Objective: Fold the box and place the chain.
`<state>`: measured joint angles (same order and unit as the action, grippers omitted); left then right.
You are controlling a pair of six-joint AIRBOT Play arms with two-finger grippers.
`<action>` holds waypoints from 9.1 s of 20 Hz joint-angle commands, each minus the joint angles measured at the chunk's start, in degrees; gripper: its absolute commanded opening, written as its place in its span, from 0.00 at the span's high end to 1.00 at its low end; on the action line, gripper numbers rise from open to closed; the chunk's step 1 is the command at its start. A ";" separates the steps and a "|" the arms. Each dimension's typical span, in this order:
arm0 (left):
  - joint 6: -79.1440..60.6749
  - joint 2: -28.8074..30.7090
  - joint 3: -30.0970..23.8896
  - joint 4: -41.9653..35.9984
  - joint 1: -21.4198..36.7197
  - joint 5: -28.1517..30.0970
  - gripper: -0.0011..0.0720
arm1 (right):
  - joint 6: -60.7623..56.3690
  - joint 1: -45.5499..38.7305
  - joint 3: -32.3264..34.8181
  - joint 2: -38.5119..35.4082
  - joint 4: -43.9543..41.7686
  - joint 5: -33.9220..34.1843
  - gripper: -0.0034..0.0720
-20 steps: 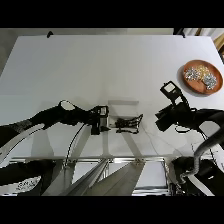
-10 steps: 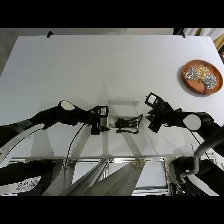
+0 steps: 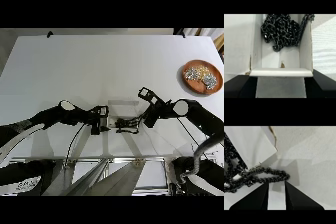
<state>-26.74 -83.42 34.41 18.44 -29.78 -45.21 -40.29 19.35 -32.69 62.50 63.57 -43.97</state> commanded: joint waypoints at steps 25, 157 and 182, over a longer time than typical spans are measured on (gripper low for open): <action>-0.02 0.04 0.00 0.02 0.04 0.00 0.79 | -7.98 2.60 -3.26 6.08 5.64 0.44 0.70; -0.02 0.04 0.00 0.02 0.04 0.00 0.79 | -1.44 8.02 0.70 -36.11 8.68 -8.76 0.93; -0.02 0.04 0.00 0.02 0.04 0.00 0.79 | -3.41 11.52 -16.31 -9.75 -10.56 -2.01 0.93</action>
<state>-26.76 -83.40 34.41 18.46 -29.76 -45.23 -43.35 29.71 -48.93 52.53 53.67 -50.89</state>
